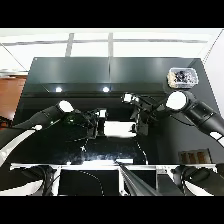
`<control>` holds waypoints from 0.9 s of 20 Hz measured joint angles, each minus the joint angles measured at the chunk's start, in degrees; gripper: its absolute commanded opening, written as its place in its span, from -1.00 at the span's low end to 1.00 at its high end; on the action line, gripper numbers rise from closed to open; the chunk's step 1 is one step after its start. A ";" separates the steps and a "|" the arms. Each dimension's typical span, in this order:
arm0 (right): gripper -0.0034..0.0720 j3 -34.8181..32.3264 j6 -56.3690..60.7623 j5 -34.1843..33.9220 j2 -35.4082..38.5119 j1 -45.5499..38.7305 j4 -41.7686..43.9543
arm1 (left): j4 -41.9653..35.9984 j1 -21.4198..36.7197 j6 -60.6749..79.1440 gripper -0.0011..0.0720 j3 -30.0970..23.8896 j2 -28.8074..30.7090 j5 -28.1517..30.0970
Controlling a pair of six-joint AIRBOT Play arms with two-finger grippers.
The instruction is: Fold the box and place the chain.
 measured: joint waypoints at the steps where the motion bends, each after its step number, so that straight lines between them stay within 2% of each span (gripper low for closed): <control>1: 0.96 0.00 -0.33 -0.39 -0.13 0.31 -0.22 | -0.02 0.00 0.00 0.39 0.00 0.00 0.00; 3: 0.96 0.00 -0.70 -0.85 -0.37 0.61 -0.59 | -0.02 0.00 -0.02 0.39 0.00 0.00 0.00; 4: 0.75 0.00 -0.79 -0.87 -0.48 0.70 -0.90 | -0.02 0.00 -0.04 0.39 0.00 0.00 0.00; 6: 0.62 0.00 -0.96 -0.96 -0.55 0.81 -1.33 | -0.02 0.00 -0.09 0.39 0.00 0.00 0.00; 7: 0.25 0.00 -1.05 -0.98 -0.59 0.87 -1.44 | -0.02 0.00 -0.09 0.39 0.00 0.00 0.02; 9: 0.12 0.00 -1.11 -0.96 -0.66 0.92 -1.53 | -0.04 0.00 -0.13 0.39 0.00 0.00 0.09; 10: -0.12 0.00 -1.18 -0.96 -0.66 0.92 -1.60 | -0.04 0.00 -0.11 0.39 0.00 0.00 0.11; 18: -0.12 -0.70 -1.16 -0.63 -0.66 0.92 -1.75 | -0.02 0.00 -0.09 0.39 0.02 0.00 0.07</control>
